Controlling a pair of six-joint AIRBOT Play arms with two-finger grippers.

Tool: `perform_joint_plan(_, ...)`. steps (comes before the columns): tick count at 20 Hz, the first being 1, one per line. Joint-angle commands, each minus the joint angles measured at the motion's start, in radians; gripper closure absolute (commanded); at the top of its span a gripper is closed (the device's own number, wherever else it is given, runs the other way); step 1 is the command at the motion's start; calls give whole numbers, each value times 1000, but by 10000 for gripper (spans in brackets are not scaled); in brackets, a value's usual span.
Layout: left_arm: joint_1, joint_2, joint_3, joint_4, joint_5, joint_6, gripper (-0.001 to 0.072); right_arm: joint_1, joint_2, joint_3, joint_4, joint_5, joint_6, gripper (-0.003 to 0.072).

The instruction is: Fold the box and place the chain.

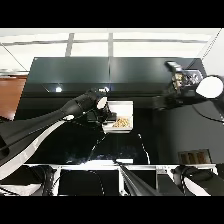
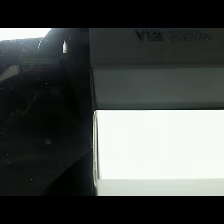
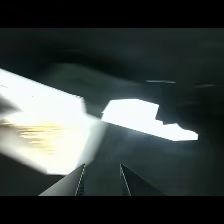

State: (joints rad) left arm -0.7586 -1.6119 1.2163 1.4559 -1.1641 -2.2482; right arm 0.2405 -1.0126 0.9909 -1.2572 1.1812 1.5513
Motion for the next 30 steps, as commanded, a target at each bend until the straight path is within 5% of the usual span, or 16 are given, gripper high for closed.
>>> perform_joint_plan(1,1,0,1,1,1,0,683,-78,105,-13,-600,48,106,418)
perform_joint_plan(10,1,-1,0,1,-2,0,683,-211,104,-13,-357,-110,115,418)
perform_joint_plan(19,0,5,1,-3,-33,-5,678,-212,104,-13,-350,-113,87,418)
perform_joint_plan(21,-8,27,1,4,-26,0,518,-212,104,-13,-350,-113,87,418)
perform_joint_plan(23,-11,53,1,23,-31,0,226,-212,104,-13,-348,-113,87,418)
perform_joint_plan(30,-80,229,-11,179,-127,323,199,-212,104,-13,-347,-107,87,418)
